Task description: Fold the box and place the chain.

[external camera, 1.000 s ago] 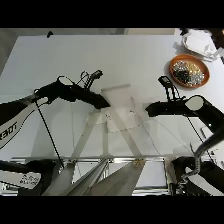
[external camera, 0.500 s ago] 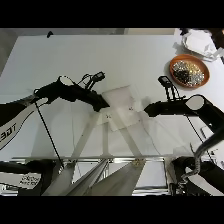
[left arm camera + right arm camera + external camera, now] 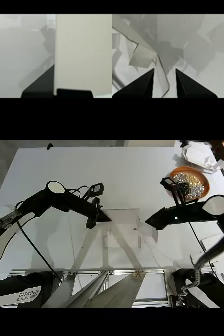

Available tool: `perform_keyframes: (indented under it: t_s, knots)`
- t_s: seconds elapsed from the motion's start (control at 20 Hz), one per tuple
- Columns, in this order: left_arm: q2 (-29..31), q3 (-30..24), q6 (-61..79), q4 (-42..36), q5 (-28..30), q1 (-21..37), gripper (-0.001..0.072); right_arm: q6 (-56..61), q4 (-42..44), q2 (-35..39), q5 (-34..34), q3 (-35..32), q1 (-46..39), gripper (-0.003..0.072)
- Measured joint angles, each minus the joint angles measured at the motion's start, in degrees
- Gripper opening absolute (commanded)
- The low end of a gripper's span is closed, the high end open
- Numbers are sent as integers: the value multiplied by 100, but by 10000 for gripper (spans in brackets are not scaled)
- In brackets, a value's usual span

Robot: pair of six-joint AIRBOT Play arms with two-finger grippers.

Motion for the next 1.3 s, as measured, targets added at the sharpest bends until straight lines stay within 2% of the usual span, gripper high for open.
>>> perform_keyframes:
  t_s: [0.15,0.35,0.5,0.7,0.95,1.3]
  knots:
    - [63,0,192,304,144,-297,4,164,-387,409,728,98,0,300]
    - [52,0,284,625,872,-800,3,398,-1029,723,1237,140,0,299]
    - [-109,0,313,398,1362,-1047,3,485,-1200,802,1207,149,0,299]
    - [-505,0,186,269,1694,-1185,3,525,-1257,837,994,153,0,299]
    - [-890,0,-83,201,1961,-1228,3,533,-1279,844,898,153,0,299]
    - [-994,0,-249,192,2280,-1233,2,540,-1292,844,804,153,0,299]
